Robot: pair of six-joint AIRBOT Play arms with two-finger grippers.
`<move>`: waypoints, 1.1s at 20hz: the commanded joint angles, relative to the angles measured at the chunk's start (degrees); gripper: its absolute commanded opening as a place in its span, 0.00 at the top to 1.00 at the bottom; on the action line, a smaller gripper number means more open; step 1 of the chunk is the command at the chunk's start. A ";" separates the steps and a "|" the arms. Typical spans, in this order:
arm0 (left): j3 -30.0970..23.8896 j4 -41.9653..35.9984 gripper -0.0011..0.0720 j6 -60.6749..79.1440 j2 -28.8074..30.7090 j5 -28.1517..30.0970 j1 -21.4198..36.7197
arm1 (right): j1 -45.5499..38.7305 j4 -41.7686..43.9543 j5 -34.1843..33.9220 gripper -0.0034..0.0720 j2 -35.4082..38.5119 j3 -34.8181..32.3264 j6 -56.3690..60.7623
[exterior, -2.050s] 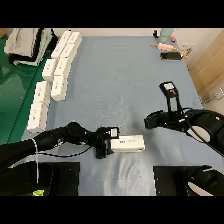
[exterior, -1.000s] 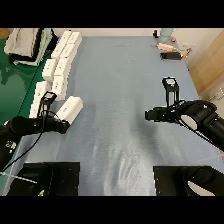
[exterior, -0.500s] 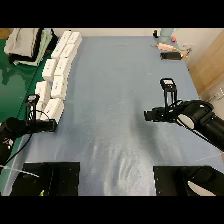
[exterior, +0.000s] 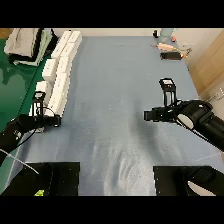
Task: Fold the box.
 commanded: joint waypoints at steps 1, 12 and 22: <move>-0.04 -0.07 0.27 0.11 -2.25 2.89 -1.27 | 0.00 0.31 0.00 0.94 -0.50 -0.04 0.02; -0.04 -0.09 0.18 -0.15 -2.25 2.91 -1.27 | 0.02 1.20 0.02 0.94 -0.55 -0.04 0.00; 6.73 5.86 0.02 -8.11 3.19 -21.90 0.96 | 0.02 1.36 1.22 0.94 -0.55 -0.04 -1.07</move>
